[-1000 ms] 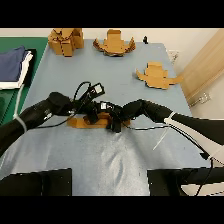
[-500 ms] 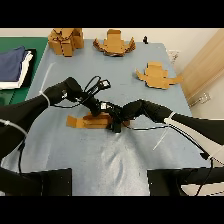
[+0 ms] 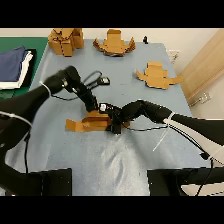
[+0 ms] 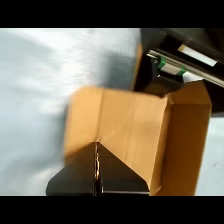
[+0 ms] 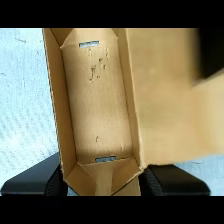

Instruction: Fold the box.

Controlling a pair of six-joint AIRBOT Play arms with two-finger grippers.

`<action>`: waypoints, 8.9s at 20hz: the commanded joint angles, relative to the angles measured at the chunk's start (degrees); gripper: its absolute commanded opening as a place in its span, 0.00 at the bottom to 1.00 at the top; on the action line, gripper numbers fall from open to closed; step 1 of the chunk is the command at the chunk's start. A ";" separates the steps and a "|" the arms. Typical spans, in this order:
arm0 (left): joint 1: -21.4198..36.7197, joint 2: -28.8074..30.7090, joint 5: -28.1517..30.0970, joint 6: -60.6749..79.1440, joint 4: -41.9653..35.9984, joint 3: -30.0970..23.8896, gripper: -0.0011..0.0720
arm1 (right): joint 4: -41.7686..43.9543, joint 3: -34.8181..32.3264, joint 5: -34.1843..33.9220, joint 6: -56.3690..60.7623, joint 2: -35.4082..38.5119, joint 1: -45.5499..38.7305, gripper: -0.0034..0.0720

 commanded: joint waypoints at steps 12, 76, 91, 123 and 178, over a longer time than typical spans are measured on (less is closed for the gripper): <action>4.48 27.45 16.46 7.93 6.10 -36.72 0.98 | 0.04 0.00 0.31 0.04 -0.04 0.00 0.64; -3.67 25.29 26.95 13.55 -2.80 -35.17 0.04 | -0.02 0.00 0.35 0.02 -0.04 0.00 0.63; 29.83 20.46 8.79 -24.81 -12.96 -39.56 0.04 | 0.02 0.00 0.35 0.02 -0.07 0.00 0.63; 10.27 21.24 12.09 -36.79 -13.49 -30.58 0.92 | 0.00 0.02 0.66 0.00 -0.04 0.00 0.59; -15.34 6.82 3.04 -92.43 32.28 -15.28 0.14 | -0.04 0.00 0.85 -0.02 -0.04 0.00 0.59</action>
